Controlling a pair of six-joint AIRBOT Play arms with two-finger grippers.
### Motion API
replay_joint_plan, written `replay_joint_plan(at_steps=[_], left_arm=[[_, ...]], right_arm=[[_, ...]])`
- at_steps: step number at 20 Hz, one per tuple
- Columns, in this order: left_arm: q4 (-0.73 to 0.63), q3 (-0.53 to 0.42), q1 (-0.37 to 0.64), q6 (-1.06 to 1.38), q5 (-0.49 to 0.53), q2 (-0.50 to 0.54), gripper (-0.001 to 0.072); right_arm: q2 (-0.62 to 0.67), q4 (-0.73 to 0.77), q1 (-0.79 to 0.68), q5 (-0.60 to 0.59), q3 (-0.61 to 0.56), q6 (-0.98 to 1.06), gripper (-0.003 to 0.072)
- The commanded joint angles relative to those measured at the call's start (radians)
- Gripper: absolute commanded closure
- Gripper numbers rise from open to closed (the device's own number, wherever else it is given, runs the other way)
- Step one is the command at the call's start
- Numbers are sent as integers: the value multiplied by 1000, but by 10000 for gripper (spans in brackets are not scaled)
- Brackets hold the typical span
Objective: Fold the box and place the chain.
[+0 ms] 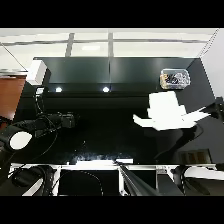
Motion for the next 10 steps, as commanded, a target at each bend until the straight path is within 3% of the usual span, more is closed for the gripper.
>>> replay_joint_plan(at_steps=[1,4,7,10], left_arm=[[1,0,0,0,11,-1,2],[0,0,-1,0,11,-1,2],[-8,0,-1,0,29,-1,2],[-31,0,-2,0,31,-1,2]], right_arm=[[133,50,155,-79,-133,87,673],[306,86,359,-269,-293,147,673],[527,183,604,-523,-500,191,673],[766,185,858,-803,-675,254,672]])
